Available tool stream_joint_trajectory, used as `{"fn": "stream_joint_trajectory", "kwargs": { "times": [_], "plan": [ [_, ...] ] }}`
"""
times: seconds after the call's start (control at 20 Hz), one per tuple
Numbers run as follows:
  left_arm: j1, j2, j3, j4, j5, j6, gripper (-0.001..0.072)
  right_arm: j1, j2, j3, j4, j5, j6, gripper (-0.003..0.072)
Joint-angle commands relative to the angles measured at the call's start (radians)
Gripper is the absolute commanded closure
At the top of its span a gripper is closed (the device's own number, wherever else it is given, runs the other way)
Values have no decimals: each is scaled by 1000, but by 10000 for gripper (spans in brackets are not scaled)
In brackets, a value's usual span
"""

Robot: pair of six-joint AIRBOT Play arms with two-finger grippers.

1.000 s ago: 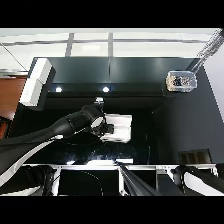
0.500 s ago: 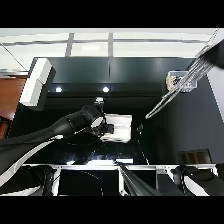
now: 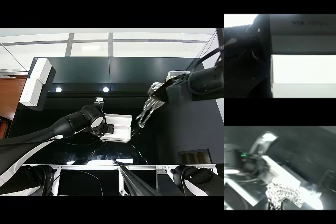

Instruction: Fold the box and place the chain.

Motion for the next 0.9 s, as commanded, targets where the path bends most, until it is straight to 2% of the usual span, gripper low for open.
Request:
{"fn": "stream_joint_trajectory", "kwargs": {
  "times": [0.0,0.35,0.85],
  "plan": [
    [0,0,0,1,1,0,682,42,2,-16,150,-61,-7,682],
    [0,0,0,0,1,0,682,62,2,-16,302,-215,-51,682],
    [0,0,0,0,1,0,682,51,3,-16,262,-214,-54,682]
  ]
}}
